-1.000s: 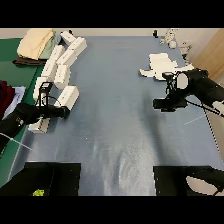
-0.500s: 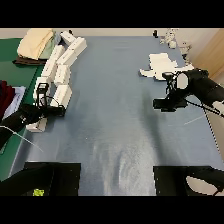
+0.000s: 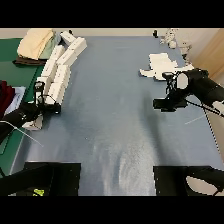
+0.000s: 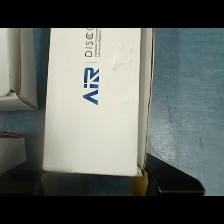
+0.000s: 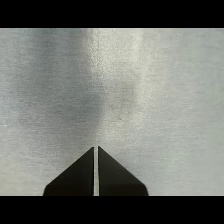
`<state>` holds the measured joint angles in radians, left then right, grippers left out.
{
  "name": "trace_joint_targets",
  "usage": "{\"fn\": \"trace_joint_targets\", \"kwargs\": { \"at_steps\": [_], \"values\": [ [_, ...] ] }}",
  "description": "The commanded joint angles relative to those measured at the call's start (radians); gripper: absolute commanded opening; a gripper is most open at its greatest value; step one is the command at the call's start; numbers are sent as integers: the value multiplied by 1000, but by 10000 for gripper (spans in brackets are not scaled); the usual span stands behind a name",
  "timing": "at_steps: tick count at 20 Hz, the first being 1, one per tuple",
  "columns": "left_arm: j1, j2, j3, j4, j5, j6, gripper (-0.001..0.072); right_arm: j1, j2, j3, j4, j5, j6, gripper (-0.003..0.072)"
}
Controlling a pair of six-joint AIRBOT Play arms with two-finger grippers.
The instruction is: Fold the box.
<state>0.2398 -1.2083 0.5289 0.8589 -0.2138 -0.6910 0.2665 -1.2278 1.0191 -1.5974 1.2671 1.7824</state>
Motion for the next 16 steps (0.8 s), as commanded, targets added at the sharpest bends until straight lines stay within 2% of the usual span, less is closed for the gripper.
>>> {"fn": "trace_joint_targets", "kwargs": {
  "at_steps": [1,7,16],
  "values": [
    [1,-36,47,-2,9,3,425,1,-1,1,0,0,0,37],
    [1,-60,58,-2,110,2,425,1,-1,1,0,1,0,37],
    [1,-60,58,-11,85,-9,426,1,-1,1,0,0,0,37]
  ]
}}
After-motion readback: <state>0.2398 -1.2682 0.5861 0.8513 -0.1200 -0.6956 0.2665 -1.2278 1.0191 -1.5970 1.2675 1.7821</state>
